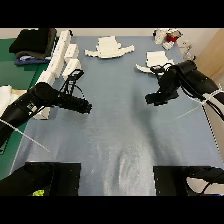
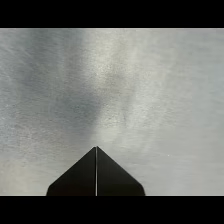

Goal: Fold the box.

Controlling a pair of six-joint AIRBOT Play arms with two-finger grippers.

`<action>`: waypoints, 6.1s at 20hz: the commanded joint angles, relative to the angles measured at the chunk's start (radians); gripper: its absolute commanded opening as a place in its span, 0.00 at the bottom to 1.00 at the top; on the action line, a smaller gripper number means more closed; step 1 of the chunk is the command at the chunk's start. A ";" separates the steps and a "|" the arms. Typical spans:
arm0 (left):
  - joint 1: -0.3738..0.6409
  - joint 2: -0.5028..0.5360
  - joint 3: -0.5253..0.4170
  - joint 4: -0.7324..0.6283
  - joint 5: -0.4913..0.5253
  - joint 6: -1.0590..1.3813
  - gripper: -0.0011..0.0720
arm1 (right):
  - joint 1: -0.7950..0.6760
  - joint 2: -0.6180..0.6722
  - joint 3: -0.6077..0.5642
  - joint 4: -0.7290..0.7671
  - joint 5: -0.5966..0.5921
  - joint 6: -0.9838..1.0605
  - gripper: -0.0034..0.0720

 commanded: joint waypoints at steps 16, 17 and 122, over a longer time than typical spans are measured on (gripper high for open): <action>0.000 0.000 0.000 0.000 0.000 0.000 0.03 | -0.688 -0.521 0.781 0.330 -0.019 0.035 0.59; 0.000 0.000 0.000 0.000 0.000 0.000 0.03 | -0.724 -0.576 0.826 0.407 -0.015 0.034 0.59; 0.000 0.000 0.000 0.000 0.000 0.000 0.03 | -0.077 0.405 -0.707 0.809 0.394 -0.198 0.46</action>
